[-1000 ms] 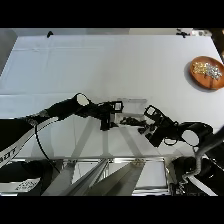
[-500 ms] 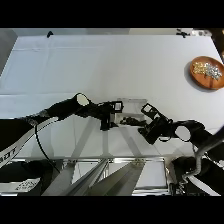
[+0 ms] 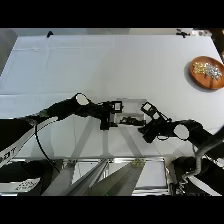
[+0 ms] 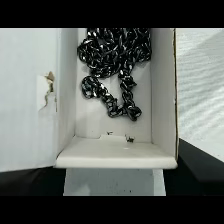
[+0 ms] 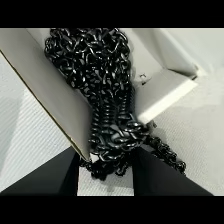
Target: Fold the box and place the chain.
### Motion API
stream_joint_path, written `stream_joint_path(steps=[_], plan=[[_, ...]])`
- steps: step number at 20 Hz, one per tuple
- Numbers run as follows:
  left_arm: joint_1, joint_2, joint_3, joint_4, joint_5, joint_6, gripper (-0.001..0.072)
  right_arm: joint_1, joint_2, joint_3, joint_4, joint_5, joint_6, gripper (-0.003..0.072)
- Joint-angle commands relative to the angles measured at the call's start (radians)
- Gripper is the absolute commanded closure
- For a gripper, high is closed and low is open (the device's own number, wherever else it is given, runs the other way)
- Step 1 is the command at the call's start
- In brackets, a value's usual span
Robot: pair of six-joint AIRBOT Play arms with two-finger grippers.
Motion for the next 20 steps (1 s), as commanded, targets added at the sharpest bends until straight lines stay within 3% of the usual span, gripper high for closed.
stream_joint_path(steps=[1, 6, 8, 14, 20], plan=[[0.0, 0.0, 0.001, -0.003, 0.001, -0.003, 0.0264, 0.001, 0.003, 0.0, -0.004, 0.072, -0.004, 0.0503], [0.0, 0.0, 0.001, -0.003, 0.001, -0.003, 0.0264, 0.001, 0.039, 0.005, -0.005, 0.15, -0.004, 0.0557], [0.0, 0.0, 0.001, -0.003, 0.0, -0.003, 0.0264, 0.001, 0.069, 0.01, -0.008, 0.179, -0.004, 0.0665], [0.0, 0.0, 0.001, -0.003, 0.001, -0.003, 0.0264, 0.001, 0.179, 0.047, -0.012, 0.239, -0.002, 0.0675], [0.0, 0.0, 0.001, -0.003, 0.0, -0.003, 0.0264, 0.001, 0.297, 0.167, -0.015, 0.213, 0.024, 0.0675]])
